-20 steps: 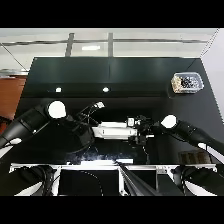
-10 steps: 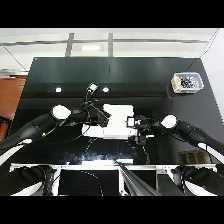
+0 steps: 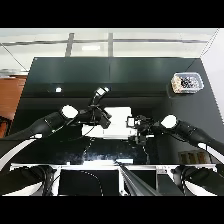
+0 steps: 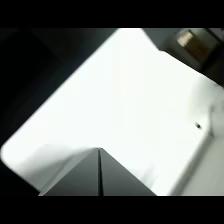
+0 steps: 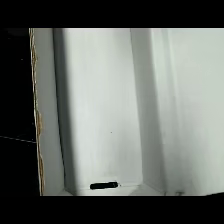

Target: Fold the box and place the chain.

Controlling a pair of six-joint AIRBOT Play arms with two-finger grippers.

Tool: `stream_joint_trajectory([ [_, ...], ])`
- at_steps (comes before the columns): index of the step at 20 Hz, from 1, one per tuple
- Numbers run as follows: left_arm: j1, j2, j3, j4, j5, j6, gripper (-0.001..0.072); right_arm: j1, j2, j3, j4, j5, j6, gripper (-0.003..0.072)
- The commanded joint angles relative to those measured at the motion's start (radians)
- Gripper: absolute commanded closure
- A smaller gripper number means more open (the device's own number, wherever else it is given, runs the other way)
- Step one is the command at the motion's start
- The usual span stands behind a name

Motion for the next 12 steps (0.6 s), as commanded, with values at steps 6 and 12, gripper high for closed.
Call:
stream_joint_trajectory([
  [6,0.080,0.107,0.055,0.284,-0.123,-0.103,0.0684,0.001,-0.001,0.000,0.000,0.001,0.000,0.0273],
  [12,0.161,0.327,0.025,0.550,-0.576,-0.082,0.0519,0.001,-0.001,0.000,0.000,0.001,0.000,0.0273],
])
